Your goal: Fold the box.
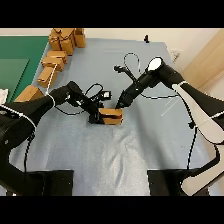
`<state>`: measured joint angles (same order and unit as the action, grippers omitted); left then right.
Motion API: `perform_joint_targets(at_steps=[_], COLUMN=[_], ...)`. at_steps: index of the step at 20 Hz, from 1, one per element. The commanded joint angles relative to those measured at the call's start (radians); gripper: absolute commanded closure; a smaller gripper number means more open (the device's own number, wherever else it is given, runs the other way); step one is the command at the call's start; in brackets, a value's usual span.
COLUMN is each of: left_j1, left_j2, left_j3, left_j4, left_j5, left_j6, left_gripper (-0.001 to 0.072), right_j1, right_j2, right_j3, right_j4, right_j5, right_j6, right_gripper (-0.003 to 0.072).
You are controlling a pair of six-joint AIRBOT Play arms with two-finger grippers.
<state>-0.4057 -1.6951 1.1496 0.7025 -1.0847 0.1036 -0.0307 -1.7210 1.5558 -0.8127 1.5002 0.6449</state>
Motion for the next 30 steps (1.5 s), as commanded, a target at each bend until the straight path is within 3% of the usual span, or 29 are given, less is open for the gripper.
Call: perform_joint_targets(at_steps=[1,2,6,10,12,20,22,27,29,30], left_j1=[0.0,0.0,0.0,0.0,0.0,0.0,0.0,0.0,0.0,0.0], left_j2=[0.0,0.0,0.0,0.0,0.0,0.0,0.0,0.0,0.0,0.0], left_j3=[0.001,0.001,0.001,0.001,0.001,0.001,0.001,0.001,0.001,0.001], left_j4=[0.0,0.0,0.0,0.0,0.0,0.0,0.0,0.001,0.0,0.001], left_j5=[0.005,0.006,0.01,0.01,0.009,0.01,0.01,0.01,0.011,0.011], left_j6=[0.0,0.0,0.0,0.0,-0.001,-0.018,-0.018,-0.018,-0.018,-0.018], left_gripper=[0.0293,0.0293,0.0293,0.0293,0.0293,0.0293,0.0293,0.0293,0.0293,0.0293], right_j1=[0.027,0.033,0.058,0.081,0.088,0.126,0.126,0.132,0.151,0.164], right_j2=[0.007,0.011,0.034,0.06,0.064,0.063,0.064,0.064,0.069,0.074], right_j3=[0.003,0.003,0.003,0.003,0.003,0.003,0.003,0.003,0.003,0.003], right_j4=[-0.026,-0.031,-0.109,-0.116,-0.115,-0.231,-0.243,-0.252,-0.251,-0.248], right_j5=[-0.037,-0.05,-0.065,-0.034,-0.025,-0.085,-0.095,-0.095,-0.08,-0.064], right_j6=[-0.118,-0.132,-0.168,-0.175,-0.175,-0.121,-0.114,-0.101,-0.101,-0.101], right_gripper=[0.0271,0.0227,0.0165,0.0154,0.0096,0.0108,0.021,0.0276,0.0269,0.0208])
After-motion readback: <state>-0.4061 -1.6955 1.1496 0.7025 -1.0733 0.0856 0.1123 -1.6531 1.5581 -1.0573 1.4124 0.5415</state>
